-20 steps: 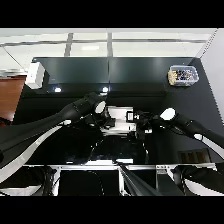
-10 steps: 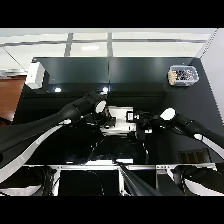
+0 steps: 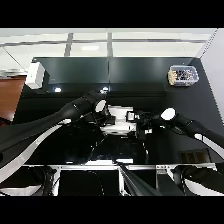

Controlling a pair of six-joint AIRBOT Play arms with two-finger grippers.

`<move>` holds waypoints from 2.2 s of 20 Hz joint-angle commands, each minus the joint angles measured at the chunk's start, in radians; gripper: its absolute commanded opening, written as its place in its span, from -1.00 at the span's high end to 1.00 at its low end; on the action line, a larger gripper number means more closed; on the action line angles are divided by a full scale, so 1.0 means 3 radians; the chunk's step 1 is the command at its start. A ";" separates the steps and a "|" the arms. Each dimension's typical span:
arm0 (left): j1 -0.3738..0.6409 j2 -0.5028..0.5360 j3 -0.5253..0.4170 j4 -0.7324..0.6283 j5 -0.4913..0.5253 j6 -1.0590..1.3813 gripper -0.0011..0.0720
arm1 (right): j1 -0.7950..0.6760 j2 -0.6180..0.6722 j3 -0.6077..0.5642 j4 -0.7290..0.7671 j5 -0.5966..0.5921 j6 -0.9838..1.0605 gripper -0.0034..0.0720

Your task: Fold the box and place the chain.

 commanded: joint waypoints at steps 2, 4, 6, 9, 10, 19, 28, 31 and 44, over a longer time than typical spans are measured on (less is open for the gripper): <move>-0.0001 0.0001 0.0003 -0.0024 -0.0017 0.0009 0.91 | 0.0001 0.0001 0.0003 -0.0001 0.0000 -0.0001 0.44; -0.0001 0.0001 0.0003 -0.0025 -0.0015 0.0009 0.91 | 0.0001 0.0001 0.0003 0.0003 0.0000 -0.0001 0.44; 0.0001 0.0000 0.0003 -0.0024 -0.0013 0.0009 0.91 | 0.0003 0.0001 0.0003 0.0001 0.0001 -0.0001 0.44; 0.0001 0.0000 0.0003 -0.0024 -0.0017 0.0009 0.91 | 0.0003 0.0001 0.0003 0.0011 -0.0009 0.0000 0.44; 0.0001 0.0000 0.0003 -0.0025 -0.0017 0.0009 0.91 | 0.0003 0.0001 0.0003 0.0008 -0.0006 0.0000 0.44; 0.0001 0.0000 0.0003 -0.0037 -0.0018 0.0008 0.91 | 0.0003 0.0010 0.0004 -0.0003 0.0010 0.0053 -0.98; 0.0001 0.0000 0.0003 -0.0024 -0.0037 -0.0117 0.91 | -0.0203 0.0575 0.0004 -0.0618 0.0451 0.0473 -0.97; 0.0001 0.0000 0.0003 -0.0023 -0.0086 -0.0117 0.91 | -0.0200 0.0567 0.0001 -0.0590 0.0441 0.0473 -0.96; 0.0001 0.0000 0.0003 -0.0036 -0.0103 -0.0117 0.91 | 0.0085 0.0364 -0.0004 0.0303 0.0134 0.0460 0.34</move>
